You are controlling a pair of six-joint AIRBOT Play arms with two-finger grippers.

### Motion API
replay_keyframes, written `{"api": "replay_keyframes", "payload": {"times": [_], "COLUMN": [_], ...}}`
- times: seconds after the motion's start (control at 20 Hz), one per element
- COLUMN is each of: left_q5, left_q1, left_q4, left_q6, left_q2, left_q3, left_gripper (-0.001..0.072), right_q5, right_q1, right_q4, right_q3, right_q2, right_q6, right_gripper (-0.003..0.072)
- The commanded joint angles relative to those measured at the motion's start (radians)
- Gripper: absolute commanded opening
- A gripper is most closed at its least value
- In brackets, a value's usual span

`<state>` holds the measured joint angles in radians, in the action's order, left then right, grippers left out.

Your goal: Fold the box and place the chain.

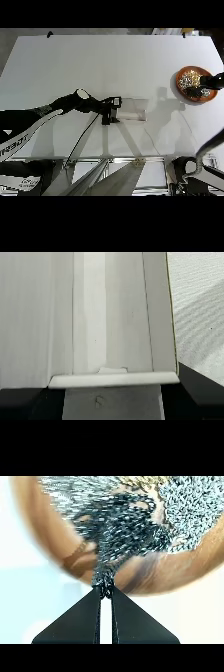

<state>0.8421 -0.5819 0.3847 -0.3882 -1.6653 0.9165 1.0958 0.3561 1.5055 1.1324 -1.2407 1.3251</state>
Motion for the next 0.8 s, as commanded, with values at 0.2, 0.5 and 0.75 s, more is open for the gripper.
{"api": "replay_keyframes", "payload": {"times": [0.2, 0.5, 0.75], "left_q5": [0.000, 0.000, 0.000], "left_q1": [0.001, 0.001, 0.001], "left_q4": [0.000, 0.000, 0.000], "left_q6": [0.000, 0.000, 0.000], "left_q2": [0.000, 0.000, 0.000], "left_q3": [0.000, 0.000, 0.000], "left_gripper": [0.0270, 0.0270, 0.0270], "right_q5": [0.211, 0.350, 0.386], "right_q1": [-0.008, -0.157, -0.312], "right_q4": [-0.311, -0.366, -0.494], "right_q3": [0.000, 0.000, -0.005], "right_q2": [0.323, 0.509, 0.566], "right_q6": [-0.076, -0.072, -0.065], "right_gripper": [0.0021, 0.0021, 0.0021]}}
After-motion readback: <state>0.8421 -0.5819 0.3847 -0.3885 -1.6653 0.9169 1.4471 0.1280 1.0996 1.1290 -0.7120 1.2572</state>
